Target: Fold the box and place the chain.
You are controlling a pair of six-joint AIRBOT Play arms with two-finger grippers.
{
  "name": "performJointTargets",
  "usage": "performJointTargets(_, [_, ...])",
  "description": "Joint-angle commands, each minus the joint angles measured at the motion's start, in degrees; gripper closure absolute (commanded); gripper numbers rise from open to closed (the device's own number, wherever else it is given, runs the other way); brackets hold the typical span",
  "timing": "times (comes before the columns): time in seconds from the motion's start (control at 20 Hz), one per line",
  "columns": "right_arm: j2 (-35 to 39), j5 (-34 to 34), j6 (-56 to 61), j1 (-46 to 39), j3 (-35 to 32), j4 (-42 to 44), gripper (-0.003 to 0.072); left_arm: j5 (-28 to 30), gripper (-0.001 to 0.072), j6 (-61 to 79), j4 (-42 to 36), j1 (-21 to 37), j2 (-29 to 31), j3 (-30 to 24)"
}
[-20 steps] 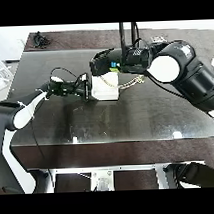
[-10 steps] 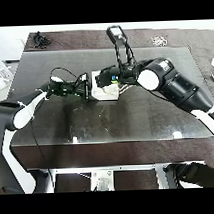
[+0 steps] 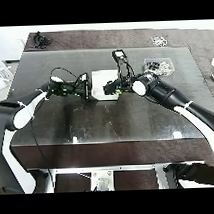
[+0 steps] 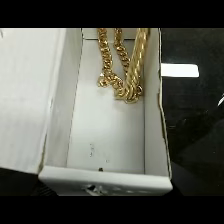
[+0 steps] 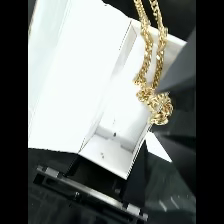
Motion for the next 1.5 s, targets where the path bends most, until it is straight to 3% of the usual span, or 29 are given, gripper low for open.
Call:
performJointTargets(0.0, [-1.4, -2.4, -0.1, -2.3, -0.4, -2.7, 0.0300, 0.0, 0.0169, 0.0, 0.0, 0.0, 0.0, 0.0])
performJointTargets(0.1, [-1.1, -2.8, 1.6, -5.6, -0.2, -2.7, 0.0290, 0.0, 0.0169, 0.0, 0.0, 0.0, 0.0, 0.0])
performJointTargets(0.15, [-0.4, -1.8, 3.1, -7.6, -0.2, -2.7, 0.0212, 0.0, 0.0169, 0.0, 0.0, 0.0, 0.0, 0.0])
performJointTargets(0.35, [4.4, 2.0, 6.3, -16.4, -2.7, -2.7, 0.0116, 0.0, 0.0169, 0.0, 0.0, 0.0, 0.0, 0.0])
performJointTargets(0.6, [-1.9, -3.7, 9.0, -26.1, -5.0, 0.1, 0.0116, 0.0, 0.0169, 0.0, 0.0, 0.0, 0.0, 0.0])
performJointTargets(0.9, [-14.3, -6.5, 7.2, -26.5, 1.4, 2.1, 0.0108, 0.0, 0.0169, 0.0, 0.0, 0.0, 0.1, 0.0])
performJointTargets(0.95, [-15.6, -6.5, 5.1, -26.5, 3.2, 2.2, 0.0000, 0.0, 0.0169, 0.0, 0.0, 0.0, 0.1, 0.0])
performJointTargets(1.0, [-16.7, -6.5, 3.3, -26.3, 5.0, 2.4, -0.0015, 0.0, 0.0169, 0.0, 0.0, 0.0, 0.1, 0.0])
performJointTargets(1.2, [-19.7, -6.4, 1.5, -25.5, 9.7, 2.5, -0.0015, 0.0, 0.0169, 0.0, 0.0, 0.0, 0.1, 0.0])
performJointTargets(1.45, [-24.4, -5.1, 1.2, -24.9, 10.6, 2.5, -0.0015, 0.0, 0.0169, 0.0, 0.0, 0.0, 0.1, 0.0])
